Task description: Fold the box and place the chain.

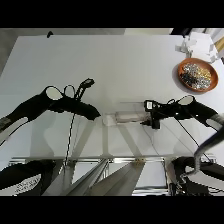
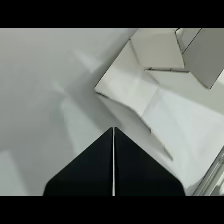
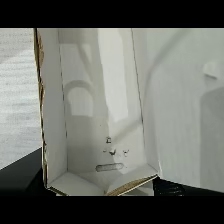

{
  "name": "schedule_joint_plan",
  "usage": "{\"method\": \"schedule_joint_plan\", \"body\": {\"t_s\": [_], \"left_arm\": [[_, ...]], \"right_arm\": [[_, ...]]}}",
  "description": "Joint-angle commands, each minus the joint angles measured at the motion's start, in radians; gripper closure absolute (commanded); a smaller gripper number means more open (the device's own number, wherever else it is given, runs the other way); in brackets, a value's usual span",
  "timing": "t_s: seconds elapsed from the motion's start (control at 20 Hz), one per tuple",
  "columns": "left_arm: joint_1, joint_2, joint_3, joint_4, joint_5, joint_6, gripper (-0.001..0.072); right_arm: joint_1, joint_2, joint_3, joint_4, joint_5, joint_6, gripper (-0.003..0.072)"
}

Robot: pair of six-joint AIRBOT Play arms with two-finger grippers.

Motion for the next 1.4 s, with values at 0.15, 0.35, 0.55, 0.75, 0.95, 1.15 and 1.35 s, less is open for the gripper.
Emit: {"method": "schedule_joint_plan", "body": {"t_s": [0.15, 0.35, 0.55, 0.75, 0.95, 1.15, 1.35], "left_arm": [[-0.068, -0.119, -0.012, -0.12, 0.082, -0.045, 0.0706], [-0.068, -0.115, -0.012, -0.119, 0.081, -0.056, 0.0706], [-0.06, -0.079, -0.012, -0.082, 0.064, -0.057, 0.0707], [0.003, -0.016, -0.012, 0.032, 0.058, -0.142, 0.0706], [0.024, -0.025, -0.012, 0.094, 0.035, -0.169, 0.0706], [-0.01, -0.073, -0.012, 0.035, 0.033, -0.169, 0.0706], [-0.05, -0.095, -0.012, 0.01, 0.06, -0.167, 0.0706]], "right_arm": [[0.0, 0.001, 0.0, 0.0, 0.0, 0.0, 0.0276], [0.0, 0.001, 0.0, 0.0, 0.0, 0.0, 0.0276], [0.0, 0.001, 0.0, 0.0, 0.0, 0.0, 0.0276], [0.0, 0.001, 0.001, 0.0, 0.0, 0.0, 0.0276], [0.0, 0.001, 0.0, 0.0, 0.0, 0.0, 0.0276], [0.0, 0.001, 0.0, 0.0, 0.0, 0.0, 0.0276], [0.0, 0.001, 0.0, 0.0, 0.0, 0.0, 0.0276]]}}
